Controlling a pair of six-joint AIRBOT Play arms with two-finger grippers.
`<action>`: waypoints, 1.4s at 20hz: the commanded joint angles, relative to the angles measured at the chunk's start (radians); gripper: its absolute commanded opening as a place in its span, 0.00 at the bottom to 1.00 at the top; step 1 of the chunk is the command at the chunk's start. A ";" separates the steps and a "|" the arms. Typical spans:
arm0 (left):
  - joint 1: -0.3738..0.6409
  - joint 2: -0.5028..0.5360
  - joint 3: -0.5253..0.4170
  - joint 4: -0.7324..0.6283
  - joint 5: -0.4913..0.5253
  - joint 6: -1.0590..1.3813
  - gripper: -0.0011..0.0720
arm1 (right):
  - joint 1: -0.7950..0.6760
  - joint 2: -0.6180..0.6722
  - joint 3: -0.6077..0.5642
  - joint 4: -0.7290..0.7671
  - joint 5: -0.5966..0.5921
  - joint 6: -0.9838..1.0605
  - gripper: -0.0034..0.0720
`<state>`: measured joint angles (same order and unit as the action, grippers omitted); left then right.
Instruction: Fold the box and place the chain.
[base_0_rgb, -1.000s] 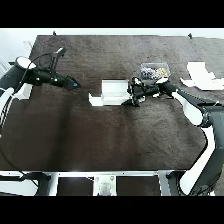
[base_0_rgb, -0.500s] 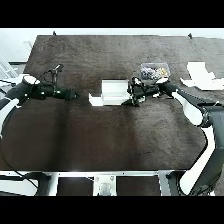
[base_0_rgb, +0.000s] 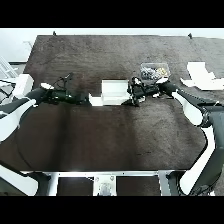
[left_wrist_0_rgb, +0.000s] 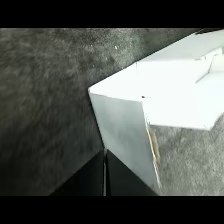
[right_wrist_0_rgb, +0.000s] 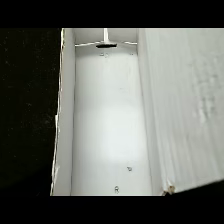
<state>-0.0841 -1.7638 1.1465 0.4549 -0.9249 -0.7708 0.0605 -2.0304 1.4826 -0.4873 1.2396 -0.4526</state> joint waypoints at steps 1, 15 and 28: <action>-0.032 -0.080 0.068 -0.018 -0.020 -0.021 0.04 | 0.000 0.000 0.000 0.000 0.000 0.000 0.82; 0.036 -0.104 0.176 0.019 -0.188 -0.044 0.04 | 0.000 0.000 0.000 0.000 0.000 0.000 0.82; -0.024 -0.141 0.166 0.130 -0.168 -0.146 0.04 | 0.000 0.000 0.000 0.000 0.000 0.000 0.82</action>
